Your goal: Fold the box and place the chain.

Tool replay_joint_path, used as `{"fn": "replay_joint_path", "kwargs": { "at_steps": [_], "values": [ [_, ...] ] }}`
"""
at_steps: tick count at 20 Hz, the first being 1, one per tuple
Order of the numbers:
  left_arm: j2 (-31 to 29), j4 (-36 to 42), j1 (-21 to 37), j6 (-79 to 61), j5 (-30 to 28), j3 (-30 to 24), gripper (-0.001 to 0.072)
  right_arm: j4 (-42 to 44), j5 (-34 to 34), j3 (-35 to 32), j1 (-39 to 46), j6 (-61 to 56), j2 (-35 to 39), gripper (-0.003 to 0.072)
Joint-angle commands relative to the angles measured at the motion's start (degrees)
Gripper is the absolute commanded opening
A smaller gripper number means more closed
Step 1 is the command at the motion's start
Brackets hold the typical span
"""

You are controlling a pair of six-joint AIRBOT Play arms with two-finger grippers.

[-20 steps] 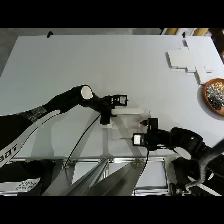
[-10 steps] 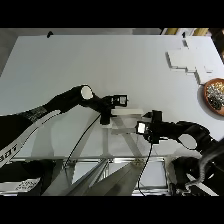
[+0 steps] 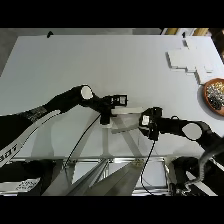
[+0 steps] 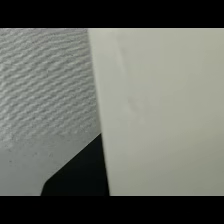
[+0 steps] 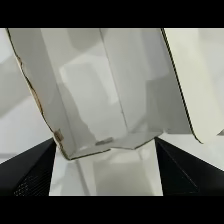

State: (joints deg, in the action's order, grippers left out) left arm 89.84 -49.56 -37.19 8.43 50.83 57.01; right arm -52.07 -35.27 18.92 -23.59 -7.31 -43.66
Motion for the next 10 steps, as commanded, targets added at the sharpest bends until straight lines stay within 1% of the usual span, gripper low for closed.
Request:
{"fn": "replay_joint_path", "kwargs": {
  "at_steps": [1,3,7,10],
  "values": [
    [-0.02,0.00,-0.04,-0.02,0.02,0.02,0.0013,3.48,-0.52,0.20,3.50,5.46,-1.77,0.0666],
    [-0.04,0.00,-0.04,-0.02,0.02,0.02,0.0013,4.87,-2.49,0.24,6.14,9.31,-2.71,0.0667],
    [-0.02,0.00,-0.04,-0.02,0.02,0.02,0.0013,12.66,-6.36,0.28,9.42,20.63,-5.55,0.0667],
    [-0.04,0.00,-0.04,-0.02,0.04,0.02,0.0013,13.55,-7.23,1.97,12.68,21.42,-8.55,0.0667]
  ]
}}
